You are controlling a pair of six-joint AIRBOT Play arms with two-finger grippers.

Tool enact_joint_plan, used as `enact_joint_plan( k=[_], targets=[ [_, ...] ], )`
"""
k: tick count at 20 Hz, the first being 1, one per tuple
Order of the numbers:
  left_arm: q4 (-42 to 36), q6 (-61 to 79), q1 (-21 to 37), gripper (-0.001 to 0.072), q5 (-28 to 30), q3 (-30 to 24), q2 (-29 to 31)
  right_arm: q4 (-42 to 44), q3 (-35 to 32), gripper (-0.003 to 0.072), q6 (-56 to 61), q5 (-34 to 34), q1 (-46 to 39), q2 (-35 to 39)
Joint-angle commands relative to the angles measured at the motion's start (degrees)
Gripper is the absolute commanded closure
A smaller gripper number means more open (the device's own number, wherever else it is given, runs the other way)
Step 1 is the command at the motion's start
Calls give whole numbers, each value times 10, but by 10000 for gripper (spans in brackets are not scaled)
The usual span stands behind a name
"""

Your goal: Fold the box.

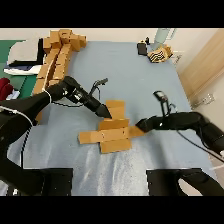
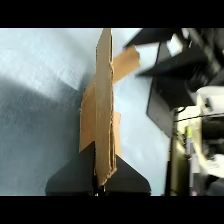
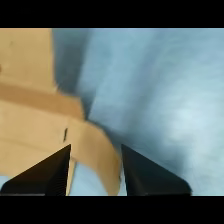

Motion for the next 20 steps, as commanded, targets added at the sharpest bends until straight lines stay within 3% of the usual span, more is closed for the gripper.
enact_joint_plan(
  k=[1,2,7,8,9,13,20],
  targets=[
    [2,91,-50,699,34,3,34,-115,75,326,146,-38,-53,0],
    [-13,124,-64,700,35,1,48,-117,92,415,165,-50,-66,0],
    [-90,288,-116,701,122,-79,112,-37,104,437,174,-51,-64,-4],
    [-108,317,-116,701,135,-108,119,-25,103,550,174,-51,-58,-5],
    [-109,343,-116,701,154,-135,127,-23,103,579,174,-49,-48,-5],
    [-109,396,-116,701,267,-227,153,-27,101,601,181,-23,-16,-9],
    [-124,431,-118,700,274,-251,158,-27,90,601,188,12,9,-47]
  ],
)
